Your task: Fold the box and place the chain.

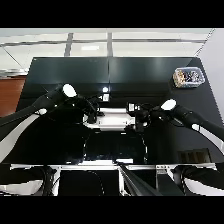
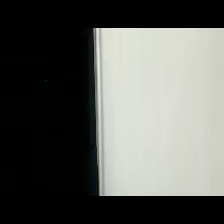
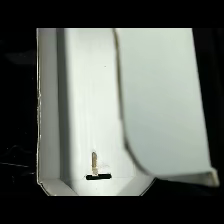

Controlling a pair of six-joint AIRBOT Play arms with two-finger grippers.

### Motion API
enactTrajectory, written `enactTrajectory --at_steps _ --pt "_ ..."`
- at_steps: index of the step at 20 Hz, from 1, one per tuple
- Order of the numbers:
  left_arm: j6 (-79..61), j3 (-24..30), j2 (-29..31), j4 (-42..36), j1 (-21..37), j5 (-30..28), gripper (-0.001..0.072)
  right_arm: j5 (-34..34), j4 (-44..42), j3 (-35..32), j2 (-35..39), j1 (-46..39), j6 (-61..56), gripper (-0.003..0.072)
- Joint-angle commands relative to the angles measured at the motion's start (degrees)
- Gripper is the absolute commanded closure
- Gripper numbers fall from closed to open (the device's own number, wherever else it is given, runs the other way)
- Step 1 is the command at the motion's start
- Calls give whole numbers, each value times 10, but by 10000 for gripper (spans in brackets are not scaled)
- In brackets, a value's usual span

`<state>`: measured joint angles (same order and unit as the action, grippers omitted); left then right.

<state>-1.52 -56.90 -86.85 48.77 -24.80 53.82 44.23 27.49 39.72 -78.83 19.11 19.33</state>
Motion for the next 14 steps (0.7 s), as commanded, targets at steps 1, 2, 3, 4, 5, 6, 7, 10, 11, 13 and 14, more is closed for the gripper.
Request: enactTrajectory --at_steps 1,2,3,4,5,6,7,10,11,13,14 --pt "0 0 0 -2 0 0 687 -1 30 17 -20 0 -12 -27" --pt "0 0 0 -2 0 0 687 -8 35 19 -22 1 -24 -27" --pt "0 0 0 -2 0 0 687 -7 35 19 -22 1 -24 -27" --pt "0 0 0 -2 0 0 687 -8 37 19 -22 2 -24 -27" --pt "0 0 0 -2 0 0 687 -7 41 19 -22 4 -24 -27" --pt "0 0 0 -2 0 0 687 -8 43 19 -22 6 -25 -27" --pt "1 0 0 -2 0 0 687 -8 45 19 -22 7 -25 -27" --pt "4 0 0 -2 0 2 687 -9 48 20 -23 7 -29 -27" --pt "4 0 0 -2 0 2 687 -9 48 20 -23 7 -29 -27" --pt "4 0 0 -2 0 2 687 -8 56 21 -24 10 -32 -27" --pt "4 0 0 -2 0 2 687 -11 58 21 -25 12 -35 -27"
